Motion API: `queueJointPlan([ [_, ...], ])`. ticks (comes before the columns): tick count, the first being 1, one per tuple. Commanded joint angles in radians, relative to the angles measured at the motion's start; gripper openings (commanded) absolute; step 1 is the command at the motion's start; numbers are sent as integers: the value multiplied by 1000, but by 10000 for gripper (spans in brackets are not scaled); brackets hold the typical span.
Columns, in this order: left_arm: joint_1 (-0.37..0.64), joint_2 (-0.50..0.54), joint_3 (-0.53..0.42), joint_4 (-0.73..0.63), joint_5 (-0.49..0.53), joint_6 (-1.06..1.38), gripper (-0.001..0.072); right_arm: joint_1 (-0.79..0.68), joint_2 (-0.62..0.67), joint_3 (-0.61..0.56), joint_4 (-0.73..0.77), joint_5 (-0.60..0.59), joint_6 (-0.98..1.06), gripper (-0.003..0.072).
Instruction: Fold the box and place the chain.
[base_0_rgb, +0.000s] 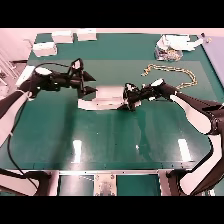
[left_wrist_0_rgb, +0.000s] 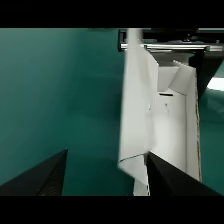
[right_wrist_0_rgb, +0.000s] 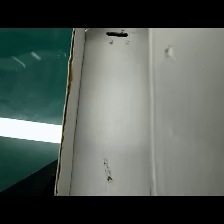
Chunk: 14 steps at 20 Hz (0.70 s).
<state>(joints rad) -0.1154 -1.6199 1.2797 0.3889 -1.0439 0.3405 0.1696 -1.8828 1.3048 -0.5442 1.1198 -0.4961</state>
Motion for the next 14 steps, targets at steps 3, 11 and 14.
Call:
queueJointPlan([
  [3, 41, 29, 2, 291, -154, -202, 544, 0, 0, 0, 2, 0, 2, 478],
  [11, 27, -67, -10, 276, -186, -216, 545, 0, 0, 0, 2, 0, 2, 479],
  [14, -14, -81, -13, 285, -140, -210, 544, 0, 0, 0, 2, 0, 2, 479],
])
